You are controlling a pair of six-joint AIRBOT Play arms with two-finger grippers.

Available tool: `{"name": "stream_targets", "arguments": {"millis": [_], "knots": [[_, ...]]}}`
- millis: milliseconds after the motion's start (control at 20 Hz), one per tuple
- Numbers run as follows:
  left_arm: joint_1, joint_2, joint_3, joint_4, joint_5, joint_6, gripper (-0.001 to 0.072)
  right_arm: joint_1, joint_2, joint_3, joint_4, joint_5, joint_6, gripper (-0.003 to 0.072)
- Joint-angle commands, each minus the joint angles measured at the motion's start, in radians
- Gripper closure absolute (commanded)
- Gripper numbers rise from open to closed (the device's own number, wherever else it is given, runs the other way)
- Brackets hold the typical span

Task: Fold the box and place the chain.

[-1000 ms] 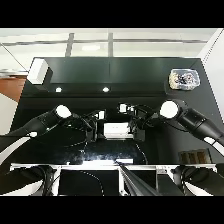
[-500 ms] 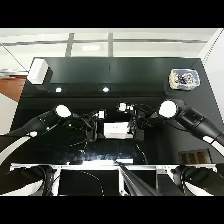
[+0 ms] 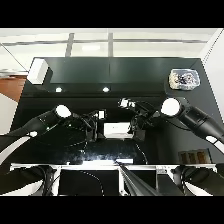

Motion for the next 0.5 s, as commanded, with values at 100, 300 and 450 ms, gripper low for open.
{"name": "stream_targets", "arguments": {"millis": [100,300,450], "knots": [[0.0,-0.001,0.0,0.0,0.0,-0.001,0.0219,-0.01,0.045,0.001,0.021,0.009,0.319,0.0648],[0.0,-0.001,0.0,0.0,0.0,-0.001,0.022,-0.029,0.044,-0.033,0.201,-0.06,0.443,0.0648],[-0.001,-0.001,0.0,0.0,0.0,0.0,0.022,-0.029,0.029,-0.088,0.293,-0.155,0.548,0.0648]]}}
